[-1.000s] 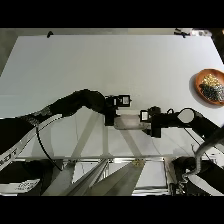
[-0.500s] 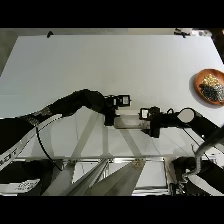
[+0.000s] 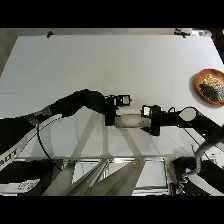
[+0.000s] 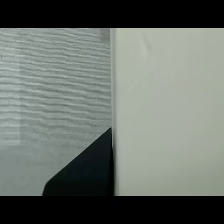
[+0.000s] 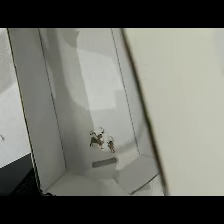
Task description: Fold the box and place the chain.
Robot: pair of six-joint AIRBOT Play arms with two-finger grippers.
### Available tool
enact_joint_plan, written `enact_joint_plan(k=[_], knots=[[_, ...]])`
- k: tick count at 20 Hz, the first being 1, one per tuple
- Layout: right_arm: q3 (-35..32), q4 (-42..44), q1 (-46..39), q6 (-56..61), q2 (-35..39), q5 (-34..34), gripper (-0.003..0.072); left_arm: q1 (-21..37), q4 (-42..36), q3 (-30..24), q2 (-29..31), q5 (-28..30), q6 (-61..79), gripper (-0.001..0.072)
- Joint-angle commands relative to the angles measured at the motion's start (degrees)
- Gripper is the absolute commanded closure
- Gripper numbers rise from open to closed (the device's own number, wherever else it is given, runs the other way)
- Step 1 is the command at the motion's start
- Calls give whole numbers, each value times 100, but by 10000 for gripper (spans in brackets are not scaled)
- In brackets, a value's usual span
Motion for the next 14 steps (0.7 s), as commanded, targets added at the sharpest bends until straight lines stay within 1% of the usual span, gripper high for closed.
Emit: enact_joint_plan(k=[1, 3, 5, 9, 12, 14], knots=[[0, -31, -188, -240, -11, 164, -14, 2, 9, 0, 0, 20, 4, 697], [0, 44, -243, -415, -11, 157, -14, 2, 9, 0, 0, 20, 4, 697], [0, 291, -243, -682, -46, 155, -13, 2, 9, 0, 0, 20, 4, 697], [0, 557, -240, -1300, -330, 144, -12, 2, 9, 0, 0, 20, 4, 697], [0, 737, -243, -1587, -400, 61, -12, 0, 9, 0, 0, 20, 4, 697], [0, 1056, -332, -1801, -402, 87, -9, 2, 7, 0, 0, 20, 4, 697]])
